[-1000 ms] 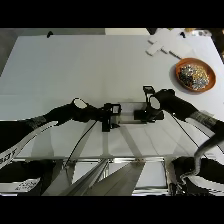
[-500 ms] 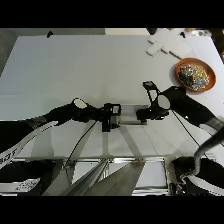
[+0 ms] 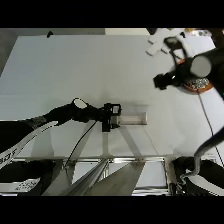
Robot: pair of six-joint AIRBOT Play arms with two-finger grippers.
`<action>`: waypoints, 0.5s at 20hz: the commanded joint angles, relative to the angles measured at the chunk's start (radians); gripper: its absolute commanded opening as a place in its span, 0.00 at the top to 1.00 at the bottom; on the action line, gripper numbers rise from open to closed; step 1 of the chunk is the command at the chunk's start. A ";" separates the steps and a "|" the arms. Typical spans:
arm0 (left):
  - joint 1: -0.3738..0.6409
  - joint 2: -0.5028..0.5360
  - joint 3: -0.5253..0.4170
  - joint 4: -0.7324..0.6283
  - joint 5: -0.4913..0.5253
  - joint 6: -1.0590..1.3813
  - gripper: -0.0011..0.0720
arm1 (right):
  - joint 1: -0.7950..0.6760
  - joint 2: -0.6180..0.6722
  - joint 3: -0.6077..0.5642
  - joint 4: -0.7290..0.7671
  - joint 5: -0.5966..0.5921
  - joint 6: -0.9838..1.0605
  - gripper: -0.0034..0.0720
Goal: Fold the box and place the chain.
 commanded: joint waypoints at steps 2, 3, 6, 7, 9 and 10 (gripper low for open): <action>0.000 0.000 0.000 0.000 0.000 0.000 0.97 | -0.277 -0.150 0.190 -0.015 -0.038 -0.178 0.57; 0.000 0.000 0.000 0.000 0.000 0.000 0.97 | -0.318 -0.196 0.214 -0.014 -0.055 -0.200 0.60; 0.000 0.000 0.000 0.000 0.000 0.000 0.97 | -0.428 -0.354 0.259 -0.014 -0.068 -0.216 0.38; 0.000 0.000 0.000 0.000 0.000 0.000 0.97 | -0.454 -0.403 0.267 -0.014 -0.060 -0.216 0.38; 0.000 0.000 0.000 0.000 0.000 0.000 0.97 | -0.488 -0.487 0.271 -0.014 -0.058 -0.217 0.40; 0.000 0.000 0.000 0.000 0.000 0.000 0.97 | -0.497 -0.522 0.271 -0.013 -0.059 -0.220 0.43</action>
